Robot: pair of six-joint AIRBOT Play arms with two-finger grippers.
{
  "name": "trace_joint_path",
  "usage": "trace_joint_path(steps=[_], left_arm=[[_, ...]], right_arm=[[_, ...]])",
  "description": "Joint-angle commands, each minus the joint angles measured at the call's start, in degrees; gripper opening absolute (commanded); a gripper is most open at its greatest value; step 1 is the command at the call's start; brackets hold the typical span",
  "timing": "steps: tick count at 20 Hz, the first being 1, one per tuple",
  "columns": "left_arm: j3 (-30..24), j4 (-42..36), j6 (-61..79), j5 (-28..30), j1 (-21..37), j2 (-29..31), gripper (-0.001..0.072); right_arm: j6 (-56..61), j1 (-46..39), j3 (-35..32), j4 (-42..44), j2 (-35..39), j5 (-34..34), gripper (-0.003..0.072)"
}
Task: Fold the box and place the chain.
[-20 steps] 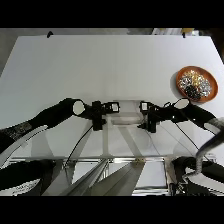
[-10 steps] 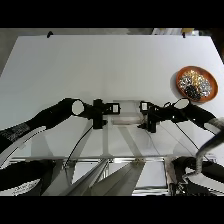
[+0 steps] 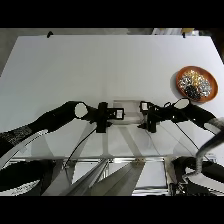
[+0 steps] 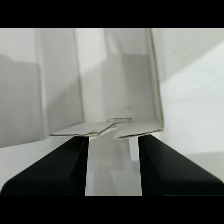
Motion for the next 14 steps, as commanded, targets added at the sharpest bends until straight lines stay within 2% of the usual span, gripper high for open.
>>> trace_joint_path(steps=[1, 14], left_arm=[[0.0, -2.2, 0.2, 5.9, -0.3, 0.0, 0.0310], [0.0, -7.3, 0.2, 6.7, -3.2, -2.0, 0.0311]], right_arm=[[0.0, 0.0, 0.0, 0.0, 0.0, 0.0, 0.0402], [0.0, 0.0, 0.0, 0.0, 0.0, 0.0, 0.0402]])
